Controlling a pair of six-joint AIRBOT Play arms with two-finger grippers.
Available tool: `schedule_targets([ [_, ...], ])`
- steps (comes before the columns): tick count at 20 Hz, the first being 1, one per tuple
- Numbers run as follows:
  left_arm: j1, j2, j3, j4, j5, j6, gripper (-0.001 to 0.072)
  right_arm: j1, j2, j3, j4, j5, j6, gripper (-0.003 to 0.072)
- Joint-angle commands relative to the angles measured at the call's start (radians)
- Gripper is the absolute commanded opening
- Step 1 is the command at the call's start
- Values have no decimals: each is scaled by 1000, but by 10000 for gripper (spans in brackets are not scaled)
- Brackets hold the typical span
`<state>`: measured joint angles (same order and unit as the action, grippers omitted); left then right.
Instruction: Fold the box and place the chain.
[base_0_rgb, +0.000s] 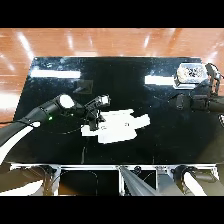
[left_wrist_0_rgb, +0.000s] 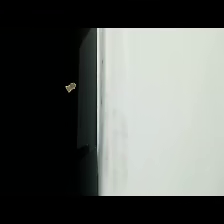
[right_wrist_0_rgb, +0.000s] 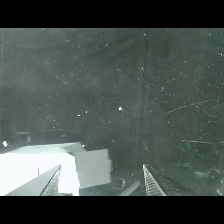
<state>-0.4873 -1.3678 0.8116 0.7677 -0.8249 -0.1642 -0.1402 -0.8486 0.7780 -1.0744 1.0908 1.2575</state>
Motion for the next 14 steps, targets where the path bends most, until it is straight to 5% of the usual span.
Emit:
schedule_targets([
  [1,-2,2,-3,18,-11,0,22,-1,0,1,-1,0,-8,605],
  [4,-3,2,-3,34,-17,-1,39,-1,0,1,-1,0,-8,605],
  [6,-2,2,-3,36,18,-17,280,-1,0,1,-1,0,-8,605],
  [10,-3,-1,25,40,35,-23,37,-1,0,1,-1,0,-8,605],
  [14,-31,-3,38,113,33,-21,23,-1,0,1,-1,0,-8,604],
])
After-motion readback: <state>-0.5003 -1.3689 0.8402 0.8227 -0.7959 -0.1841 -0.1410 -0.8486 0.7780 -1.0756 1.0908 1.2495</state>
